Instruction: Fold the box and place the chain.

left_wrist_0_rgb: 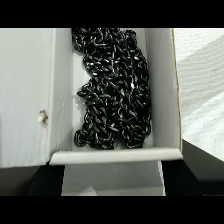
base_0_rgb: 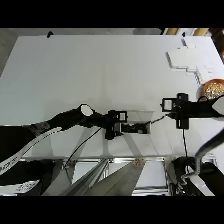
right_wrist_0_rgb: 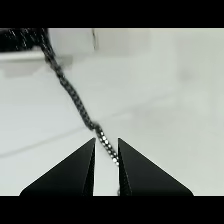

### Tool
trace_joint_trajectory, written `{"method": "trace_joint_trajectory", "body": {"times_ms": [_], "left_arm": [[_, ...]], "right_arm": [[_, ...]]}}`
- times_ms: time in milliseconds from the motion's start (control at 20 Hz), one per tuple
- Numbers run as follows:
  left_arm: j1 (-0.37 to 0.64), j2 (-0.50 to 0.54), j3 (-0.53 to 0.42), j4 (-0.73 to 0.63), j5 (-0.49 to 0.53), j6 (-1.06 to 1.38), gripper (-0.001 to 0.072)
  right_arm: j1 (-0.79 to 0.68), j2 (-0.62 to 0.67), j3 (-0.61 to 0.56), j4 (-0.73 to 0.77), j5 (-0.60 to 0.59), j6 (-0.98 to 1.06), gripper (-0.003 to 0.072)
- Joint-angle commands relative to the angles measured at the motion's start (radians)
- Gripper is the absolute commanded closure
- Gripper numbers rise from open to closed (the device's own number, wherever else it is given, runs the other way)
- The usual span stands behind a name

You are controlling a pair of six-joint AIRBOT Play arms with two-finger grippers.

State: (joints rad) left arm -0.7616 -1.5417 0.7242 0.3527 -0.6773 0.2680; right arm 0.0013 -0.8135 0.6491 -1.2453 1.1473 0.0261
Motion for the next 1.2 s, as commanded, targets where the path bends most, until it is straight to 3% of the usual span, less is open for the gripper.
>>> {"method": "trace_joint_trajectory", "body": {"times_ms": [0,400,850,900,950,1150], "left_arm": [[0.000,0.001,0.001,0.000,0.000,0.000,0.0418],[0.000,0.001,0.001,0.000,0.000,0.000,0.0418],[0.000,0.001,0.001,0.000,0.000,0.000,0.0418],[0.000,0.001,0.001,0.000,0.000,0.000,0.0418],[0.000,0.001,0.001,0.000,0.000,0.000,0.0418],[0.000,0.001,0.001,0.000,0.000,0.000,0.0418]], "right_arm": [[-0.070,-0.095,-0.005,-0.035,-0.039,-0.036,0.0526],[-0.069,-0.326,-0.006,-0.032,-0.101,-0.164,0.0526],[-0.069,-0.436,-0.006,-0.030,-0.145,-0.192,0.0527],[-0.069,-0.446,-0.006,-0.031,-0.141,-0.185,0.0556],[-0.069,-0.446,-0.006,-0.033,-0.132,-0.180,0.0672],[-0.069,-0.362,-0.006,-0.038,-0.097,-0.146,0.0671]]}}
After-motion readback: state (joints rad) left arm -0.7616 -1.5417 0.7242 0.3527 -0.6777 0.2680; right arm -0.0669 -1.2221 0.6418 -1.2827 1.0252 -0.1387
